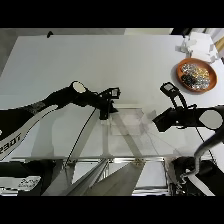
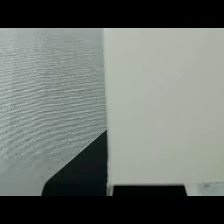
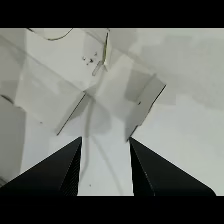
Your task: Fold the box and place the chain.
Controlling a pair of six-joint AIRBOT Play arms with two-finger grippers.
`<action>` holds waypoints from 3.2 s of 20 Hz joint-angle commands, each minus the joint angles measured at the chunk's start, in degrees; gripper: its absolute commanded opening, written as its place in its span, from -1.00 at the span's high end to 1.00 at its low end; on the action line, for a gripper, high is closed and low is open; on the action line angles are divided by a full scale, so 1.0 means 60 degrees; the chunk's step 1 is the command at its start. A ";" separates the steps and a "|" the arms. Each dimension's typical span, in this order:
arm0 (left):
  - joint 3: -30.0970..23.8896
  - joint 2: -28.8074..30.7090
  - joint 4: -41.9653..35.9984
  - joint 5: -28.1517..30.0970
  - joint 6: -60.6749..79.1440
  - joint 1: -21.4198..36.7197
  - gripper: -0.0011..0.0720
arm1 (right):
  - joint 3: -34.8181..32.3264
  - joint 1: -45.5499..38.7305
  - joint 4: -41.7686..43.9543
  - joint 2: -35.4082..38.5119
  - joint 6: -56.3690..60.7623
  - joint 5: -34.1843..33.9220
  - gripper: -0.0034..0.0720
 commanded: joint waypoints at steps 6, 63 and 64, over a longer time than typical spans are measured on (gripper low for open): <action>0.0007 -0.0193 0.0022 0.0182 -0.0007 -0.0018 0.96 | 0.0004 0.0007 -0.0025 0.0007 -0.0029 -0.0084 0.02; 0.0007 -0.0186 0.0047 0.0211 0.0018 -0.0018 0.94 | -0.2667 0.2189 0.0138 -0.0444 -0.8040 -0.6076 -0.90; 0.0007 -0.0186 0.0047 0.0211 0.0018 -0.0018 0.94 | -0.2521 0.2000 0.0229 -0.0448 -0.8051 -0.5883 -0.90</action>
